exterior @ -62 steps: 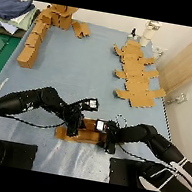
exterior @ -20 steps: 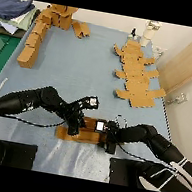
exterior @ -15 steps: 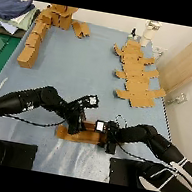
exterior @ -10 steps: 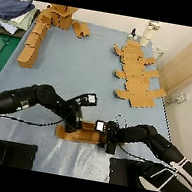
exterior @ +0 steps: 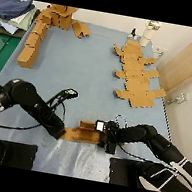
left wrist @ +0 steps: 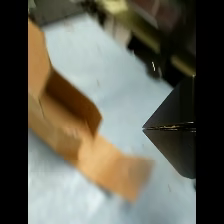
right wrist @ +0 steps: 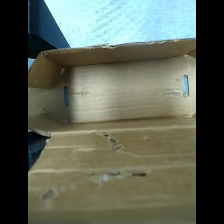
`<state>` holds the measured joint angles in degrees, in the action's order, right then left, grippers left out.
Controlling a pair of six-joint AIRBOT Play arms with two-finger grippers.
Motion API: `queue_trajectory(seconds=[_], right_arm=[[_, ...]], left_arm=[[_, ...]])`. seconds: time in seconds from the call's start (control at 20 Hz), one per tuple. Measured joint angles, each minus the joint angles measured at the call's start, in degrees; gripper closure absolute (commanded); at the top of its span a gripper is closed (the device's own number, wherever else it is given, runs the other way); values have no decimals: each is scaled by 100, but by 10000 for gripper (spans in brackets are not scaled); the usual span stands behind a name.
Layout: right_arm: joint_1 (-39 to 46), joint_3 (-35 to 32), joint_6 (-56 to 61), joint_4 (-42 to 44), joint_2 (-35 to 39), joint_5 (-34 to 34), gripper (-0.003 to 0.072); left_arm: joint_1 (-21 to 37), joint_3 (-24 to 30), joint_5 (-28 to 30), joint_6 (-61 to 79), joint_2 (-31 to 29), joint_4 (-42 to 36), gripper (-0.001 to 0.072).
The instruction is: Fold the box.
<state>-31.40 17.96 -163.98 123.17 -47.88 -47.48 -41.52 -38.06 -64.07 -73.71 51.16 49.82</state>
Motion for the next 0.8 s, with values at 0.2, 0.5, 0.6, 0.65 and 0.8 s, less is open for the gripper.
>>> queue_trajectory(seconds=[0.2,0.5,0.6,0.65,0.8], right_arm=[[0,0,0,2,0,0,179],[0,0,0,2,0,2,179],[0,0,0,2,0,2,180],[0,0,0,2,0,2,180],[0,0,4,2,0,2,180]], left_arm=[[-120,308,1095,-149,251,-1513,698],[-157,361,2341,367,863,-2767,698],[-166,308,2599,522,1128,-2918,699],[-166,260,2721,590,1257,-2955,700],[-166,107,3018,686,1537,-2896,700]])
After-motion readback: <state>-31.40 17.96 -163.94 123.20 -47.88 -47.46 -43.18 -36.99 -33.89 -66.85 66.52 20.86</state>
